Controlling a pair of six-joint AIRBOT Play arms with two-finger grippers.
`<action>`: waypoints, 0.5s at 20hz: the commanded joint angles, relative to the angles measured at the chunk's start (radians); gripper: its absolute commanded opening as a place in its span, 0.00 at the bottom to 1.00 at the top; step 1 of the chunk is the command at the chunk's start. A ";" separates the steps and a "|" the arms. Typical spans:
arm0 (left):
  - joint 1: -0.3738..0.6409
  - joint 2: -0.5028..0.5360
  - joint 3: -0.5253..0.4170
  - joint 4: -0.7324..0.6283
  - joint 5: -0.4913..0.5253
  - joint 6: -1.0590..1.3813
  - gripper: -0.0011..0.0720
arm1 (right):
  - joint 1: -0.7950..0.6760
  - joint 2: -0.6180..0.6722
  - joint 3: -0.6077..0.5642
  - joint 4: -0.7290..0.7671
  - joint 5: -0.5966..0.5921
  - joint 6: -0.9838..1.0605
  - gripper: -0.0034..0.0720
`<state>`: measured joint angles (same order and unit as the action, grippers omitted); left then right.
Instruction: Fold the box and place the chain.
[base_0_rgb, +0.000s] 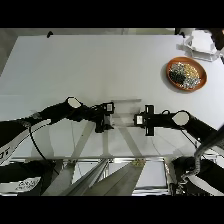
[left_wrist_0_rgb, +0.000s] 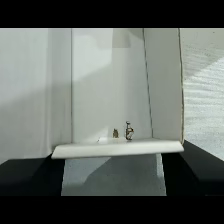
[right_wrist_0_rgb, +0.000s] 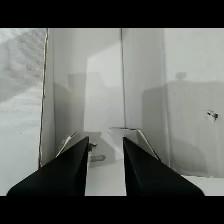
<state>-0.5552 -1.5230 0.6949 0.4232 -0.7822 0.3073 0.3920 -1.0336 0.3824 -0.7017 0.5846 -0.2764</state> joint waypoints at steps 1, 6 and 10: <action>0.000 0.000 0.000 0.000 0.000 0.000 0.45 | 0.002 -0.024 -0.001 0.091 -0.006 -0.046 0.59; 0.000 0.000 0.000 0.000 0.000 0.000 0.45 | 0.002 -0.029 -0.001 0.162 -0.005 -0.099 0.86; 0.000 0.000 0.000 0.000 0.000 0.000 0.45 | 0.002 -0.029 -0.001 0.161 0.003 -0.099 0.40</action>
<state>-0.5552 -1.5227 0.6949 0.4232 -0.7826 0.3069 0.3939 -1.0618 0.3820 -0.5529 0.5812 -0.3679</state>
